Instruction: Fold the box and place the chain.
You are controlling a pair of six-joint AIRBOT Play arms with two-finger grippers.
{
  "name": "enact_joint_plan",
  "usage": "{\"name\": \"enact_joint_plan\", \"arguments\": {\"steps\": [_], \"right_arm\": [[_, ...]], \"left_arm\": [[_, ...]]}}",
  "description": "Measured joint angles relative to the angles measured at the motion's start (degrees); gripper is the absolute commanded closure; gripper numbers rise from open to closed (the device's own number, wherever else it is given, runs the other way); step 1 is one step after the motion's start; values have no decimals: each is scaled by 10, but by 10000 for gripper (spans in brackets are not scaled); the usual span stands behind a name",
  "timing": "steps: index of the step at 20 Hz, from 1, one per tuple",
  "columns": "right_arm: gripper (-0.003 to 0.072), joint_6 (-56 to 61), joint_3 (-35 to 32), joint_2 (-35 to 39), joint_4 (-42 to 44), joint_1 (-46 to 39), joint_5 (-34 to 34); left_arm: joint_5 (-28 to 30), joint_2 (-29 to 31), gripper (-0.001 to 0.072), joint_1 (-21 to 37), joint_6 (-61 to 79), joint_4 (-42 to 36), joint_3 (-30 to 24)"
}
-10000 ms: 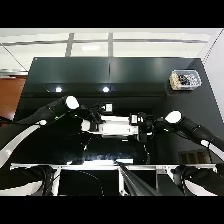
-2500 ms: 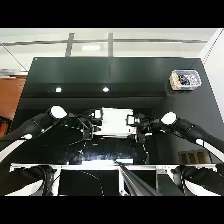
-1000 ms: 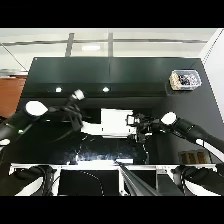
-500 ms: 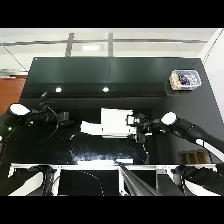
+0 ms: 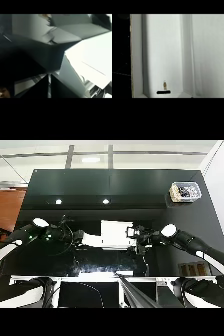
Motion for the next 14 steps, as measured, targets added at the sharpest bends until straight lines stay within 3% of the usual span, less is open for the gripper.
{"name": "enact_joint_plan", "arguments": {"steps": [3, 4, 9, 14], "right_arm": [[217, 0, 0, 0, 0, 0, 0], [218, 0, 0, 0, 0, 0, 0], [218, 0, 0, 0, 0, 0, 0], [218, 0, 0, 0, 0, 0, 0]], "left_arm": [[-12, 3, 69, -19, 13, -4, 20], [-12, 8, 19, -22, 17, -3, 29], [-27, 27, 19, -43, 24, 19, 70], [-9, 31, 19, -104, 13, 28, 88]]}}
